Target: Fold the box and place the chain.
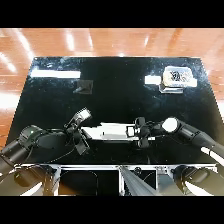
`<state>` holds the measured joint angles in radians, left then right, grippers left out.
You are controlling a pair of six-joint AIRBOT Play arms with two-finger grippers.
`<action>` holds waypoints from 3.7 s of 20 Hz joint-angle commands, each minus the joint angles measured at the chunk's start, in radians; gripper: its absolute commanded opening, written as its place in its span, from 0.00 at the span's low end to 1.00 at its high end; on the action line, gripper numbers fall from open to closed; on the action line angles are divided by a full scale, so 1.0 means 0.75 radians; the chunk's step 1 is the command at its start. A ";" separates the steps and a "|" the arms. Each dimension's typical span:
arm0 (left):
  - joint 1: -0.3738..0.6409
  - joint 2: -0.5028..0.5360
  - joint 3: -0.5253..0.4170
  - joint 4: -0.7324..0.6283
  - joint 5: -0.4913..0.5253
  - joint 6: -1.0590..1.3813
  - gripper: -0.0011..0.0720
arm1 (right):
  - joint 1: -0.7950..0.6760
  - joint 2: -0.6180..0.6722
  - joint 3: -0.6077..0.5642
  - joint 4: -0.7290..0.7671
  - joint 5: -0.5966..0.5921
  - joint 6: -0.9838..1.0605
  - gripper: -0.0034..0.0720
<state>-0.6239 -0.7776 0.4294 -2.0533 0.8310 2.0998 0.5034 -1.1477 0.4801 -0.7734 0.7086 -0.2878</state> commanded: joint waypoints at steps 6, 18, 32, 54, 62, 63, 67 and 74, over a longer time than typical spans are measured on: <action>0.001 -0.008 -0.001 -0.020 -0.006 0.001 0.05 | -0.051 -0.090 0.075 0.029 0.084 0.004 0.90; 0.001 -0.015 -0.001 -0.021 -0.007 0.001 0.05 | -0.051 -0.090 0.074 0.114 0.139 0.005 0.90; 0.002 -0.138 0.002 0.178 -0.181 0.617 0.86 | -0.051 -0.090 0.074 0.114 0.138 0.011 0.90; 0.092 -0.322 0.003 -0.322 -0.324 1.152 0.74 | -0.051 -0.090 0.074 0.123 0.135 0.011 0.90; 0.102 -0.333 0.025 -0.307 -0.362 1.151 0.74 | -0.051 -0.090 0.074 0.123 0.133 0.012 0.90; 0.106 -0.333 0.025 -0.308 -0.362 1.152 0.74 | -0.051 -0.090 0.074 0.123 0.133 0.012 0.90; 0.108 -0.334 0.025 -0.309 -0.362 1.151 0.74 | -0.051 -0.090 0.074 0.123 0.132 0.015 0.90; 0.049 -0.374 0.027 -0.322 -0.350 1.172 0.74 | -0.051 -0.090 0.074 0.123 0.132 0.015 0.90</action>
<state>-0.5678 -1.0462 0.4492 -2.2929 0.5644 2.9742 0.4656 -1.2144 0.5346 -0.6811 0.8078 -0.2771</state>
